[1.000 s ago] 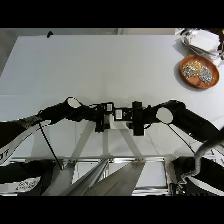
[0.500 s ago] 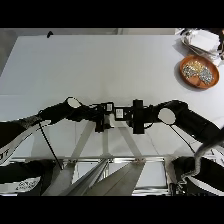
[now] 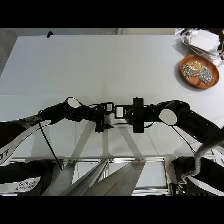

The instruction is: Fold the box and place the chain.

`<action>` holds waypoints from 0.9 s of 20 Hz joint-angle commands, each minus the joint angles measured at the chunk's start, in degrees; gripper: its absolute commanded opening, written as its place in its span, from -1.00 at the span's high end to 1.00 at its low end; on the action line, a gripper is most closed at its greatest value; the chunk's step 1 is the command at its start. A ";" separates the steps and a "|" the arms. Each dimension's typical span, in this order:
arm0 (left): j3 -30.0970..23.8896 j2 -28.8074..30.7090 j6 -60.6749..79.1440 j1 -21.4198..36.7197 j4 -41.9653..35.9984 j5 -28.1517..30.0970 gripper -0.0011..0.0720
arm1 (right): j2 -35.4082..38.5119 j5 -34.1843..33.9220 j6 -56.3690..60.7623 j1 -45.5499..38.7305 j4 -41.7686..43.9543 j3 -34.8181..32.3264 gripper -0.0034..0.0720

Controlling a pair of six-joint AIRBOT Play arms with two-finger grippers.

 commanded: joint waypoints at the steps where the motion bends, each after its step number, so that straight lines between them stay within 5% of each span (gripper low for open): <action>1: 0.00 0.04 0.02 0.02 0.04 0.04 0.40 | 0.17 -0.17 1.05 0.02 -0.68 0.04 0.29; 14: 0.00 0.04 0.02 0.02 0.02 0.02 0.40 | -0.15 1.84 1.44 0.02 0.33 -1.77 0.33; 18: 0.00 0.04 0.02 0.02 0.04 0.02 0.40 | -0.13 -2.80 4.68 0.02 0.46 -1.77 0.33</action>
